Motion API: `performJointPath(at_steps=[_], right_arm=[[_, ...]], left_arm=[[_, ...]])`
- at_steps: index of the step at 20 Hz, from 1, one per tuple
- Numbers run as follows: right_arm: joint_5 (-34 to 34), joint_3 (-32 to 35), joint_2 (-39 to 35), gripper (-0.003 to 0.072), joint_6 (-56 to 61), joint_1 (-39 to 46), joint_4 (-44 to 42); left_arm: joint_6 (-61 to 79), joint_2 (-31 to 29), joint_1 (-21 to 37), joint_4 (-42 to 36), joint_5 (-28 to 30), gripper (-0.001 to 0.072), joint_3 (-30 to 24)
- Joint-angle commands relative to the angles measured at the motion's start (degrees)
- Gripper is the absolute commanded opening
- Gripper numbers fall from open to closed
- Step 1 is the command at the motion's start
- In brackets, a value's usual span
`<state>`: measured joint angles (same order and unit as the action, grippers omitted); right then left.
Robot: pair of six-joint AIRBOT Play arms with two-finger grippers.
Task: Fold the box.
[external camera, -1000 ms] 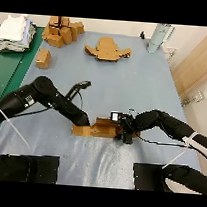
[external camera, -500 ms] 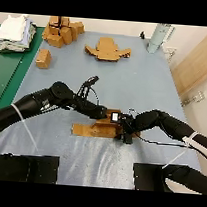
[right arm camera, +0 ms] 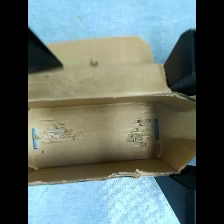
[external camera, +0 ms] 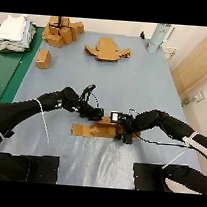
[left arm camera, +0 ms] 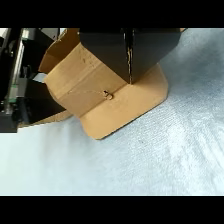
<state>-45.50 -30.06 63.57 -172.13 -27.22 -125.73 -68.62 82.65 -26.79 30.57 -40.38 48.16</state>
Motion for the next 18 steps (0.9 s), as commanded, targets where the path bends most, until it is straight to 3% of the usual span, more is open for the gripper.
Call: performJointPath(at_steps=[1,5,9,15,18], right_arm=[[0.0,0.0,0.0,0.0502,0.0,0.0,0.0],[0.0,0.0,0.0,0.0502,0.0,0.0,0.0],[0.0,0.0,0.0,0.0502,0.0,0.0,0.0],[0.0,0.0,0.0,0.0502,0.0,0.0,0.0],[0.0,0.0,0.0,0.0502,0.0,0.0,0.0]], left_arm=[[0.2,1.6,0.8,0.3,-0.9,0.0011,0.8],[3.4,-1.5,3.0,0.3,-4.8,0.0011,4.6],[5.7,-13.2,2.8,2.1,-5.2,0.001,3.3],[6.1,-40.2,-0.5,6.3,-5.1,0.0011,-10.8],[6.3,-49.3,-1.8,13.0,-5.3,0.0011,-16.3]])
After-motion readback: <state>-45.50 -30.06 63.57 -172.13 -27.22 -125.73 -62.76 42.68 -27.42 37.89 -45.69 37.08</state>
